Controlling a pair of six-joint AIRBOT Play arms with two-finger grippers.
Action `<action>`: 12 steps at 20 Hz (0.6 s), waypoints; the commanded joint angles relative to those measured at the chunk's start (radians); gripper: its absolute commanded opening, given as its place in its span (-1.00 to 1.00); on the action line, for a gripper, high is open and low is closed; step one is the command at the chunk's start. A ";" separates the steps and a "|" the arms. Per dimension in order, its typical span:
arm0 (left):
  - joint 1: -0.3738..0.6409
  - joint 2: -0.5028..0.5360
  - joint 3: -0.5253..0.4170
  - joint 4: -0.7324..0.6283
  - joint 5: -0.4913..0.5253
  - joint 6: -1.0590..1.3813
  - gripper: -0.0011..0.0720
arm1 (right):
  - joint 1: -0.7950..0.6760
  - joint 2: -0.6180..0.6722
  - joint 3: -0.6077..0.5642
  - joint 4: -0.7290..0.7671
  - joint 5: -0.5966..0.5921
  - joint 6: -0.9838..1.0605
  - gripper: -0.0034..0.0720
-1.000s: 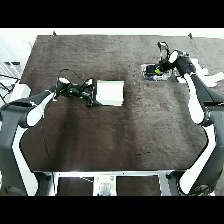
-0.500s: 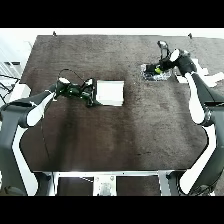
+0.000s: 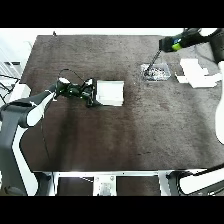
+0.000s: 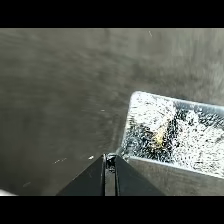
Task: Fold the box and place the chain.
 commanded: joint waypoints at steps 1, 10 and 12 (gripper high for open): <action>-0.001 0.000 0.000 0.000 -0.001 0.000 -0.15 | 0.039 0.169 0.000 -0.004 0.113 -0.028 -0.87; -0.001 0.000 0.000 0.000 -0.002 0.000 -0.15 | 0.177 0.382 0.000 -0.011 0.270 -0.027 -0.86; -0.001 0.000 0.000 0.000 -0.002 0.000 -0.15 | 0.222 0.386 0.000 -0.011 0.312 -0.027 -0.86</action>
